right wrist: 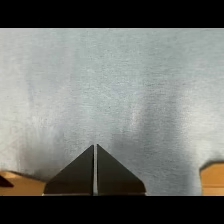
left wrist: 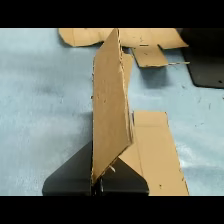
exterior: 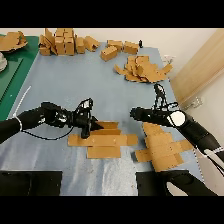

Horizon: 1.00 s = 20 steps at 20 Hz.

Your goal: Fold the box.

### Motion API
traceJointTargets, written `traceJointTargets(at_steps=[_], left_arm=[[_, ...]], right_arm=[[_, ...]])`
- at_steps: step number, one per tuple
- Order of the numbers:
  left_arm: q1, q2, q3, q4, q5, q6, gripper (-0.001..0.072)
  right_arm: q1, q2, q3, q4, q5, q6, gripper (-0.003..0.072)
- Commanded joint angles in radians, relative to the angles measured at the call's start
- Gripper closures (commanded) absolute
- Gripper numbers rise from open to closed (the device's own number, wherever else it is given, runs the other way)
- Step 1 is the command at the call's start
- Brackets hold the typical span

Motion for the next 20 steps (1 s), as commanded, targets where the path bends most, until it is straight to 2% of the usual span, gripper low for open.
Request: traceJointTargets(at_steps=[1,4,9,15,20], left_arm=[[0.024,0.026,0.0,-0.051,-0.042,0.075,0.0698],[0.084,0.022,0.0,-0.082,-0.139,0.074,0.0698],[0.089,-0.033,0.0,-0.096,-0.124,0.242,0.0698],[0.088,-0.063,-0.001,-0.035,-0.091,0.229,0.0698],[0.089,-0.061,0.003,-0.051,-0.051,0.179,0.0698]], right_arm=[[0.001,0.0,0.001,-0.005,-0.01,0.001,0.0656],[0.001,0.0,0.001,-0.005,-0.027,0.001,0.0657],[0.001,0.0,0.001,-0.005,-0.037,0.003,0.0657],[0.001,0.0,0.001,-0.005,-0.042,0.003,0.0657],[0.001,0.0,0.001,-0.005,-0.042,0.003,0.0657]])
